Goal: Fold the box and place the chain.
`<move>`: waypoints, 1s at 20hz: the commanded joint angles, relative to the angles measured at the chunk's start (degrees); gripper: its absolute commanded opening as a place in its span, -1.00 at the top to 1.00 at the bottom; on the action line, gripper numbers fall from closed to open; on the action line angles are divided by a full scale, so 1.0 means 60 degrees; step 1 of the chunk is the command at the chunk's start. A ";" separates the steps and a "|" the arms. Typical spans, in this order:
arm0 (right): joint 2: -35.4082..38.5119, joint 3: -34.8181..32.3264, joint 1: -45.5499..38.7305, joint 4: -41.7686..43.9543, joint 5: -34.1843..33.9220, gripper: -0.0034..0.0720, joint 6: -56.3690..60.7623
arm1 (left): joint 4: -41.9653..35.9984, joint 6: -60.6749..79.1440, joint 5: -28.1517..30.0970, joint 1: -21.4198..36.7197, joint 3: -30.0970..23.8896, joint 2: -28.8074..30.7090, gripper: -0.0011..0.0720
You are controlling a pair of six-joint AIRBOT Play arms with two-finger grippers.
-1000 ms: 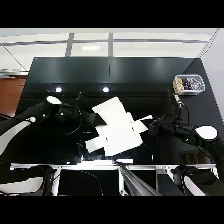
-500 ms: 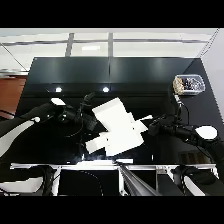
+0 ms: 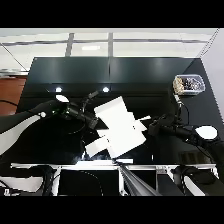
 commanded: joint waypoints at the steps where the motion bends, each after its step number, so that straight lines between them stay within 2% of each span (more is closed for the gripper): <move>1: 0.0007 0.0393 -0.0488 -0.0925 0.0295 -0.83 0.0474 | 0.0557 0.0153 -0.0419 -0.0004 0.0565 -0.0084 0.89; 4: 0.0007 0.1606 -0.1690 -0.3118 0.1654 -0.83 0.0477 | 0.1147 0.0036 0.0015 -0.0040 0.0769 0.0481 0.90; 7: 0.0007 0.2459 -0.2419 -0.4233 0.2721 -0.83 0.0182 | 0.2514 -0.0025 0.1151 -0.0470 0.0743 0.1770 0.90; 10: -0.0007 0.2459 -0.2033 -0.5173 0.3136 -0.83 -0.0572 | 0.3330 0.0900 0.3774 -0.1657 0.0157 0.3100 0.89; 13: -0.0018 0.2310 -0.1239 -0.5683 0.2790 -0.83 -0.0827 | 0.3763 0.1854 0.4918 -0.2218 -0.0382 0.3024 0.88; 16: -0.0022 0.2025 -0.0423 -0.5628 0.2211 -0.83 -0.1749 | 0.3687 0.1840 0.4900 -0.2226 -0.0404 0.2433 0.88; 20: -0.0029 0.1599 0.0412 -0.5625 0.1657 -0.83 -0.2663 | 0.3679 0.2229 0.4903 -0.2226 -0.0404 0.2189 0.88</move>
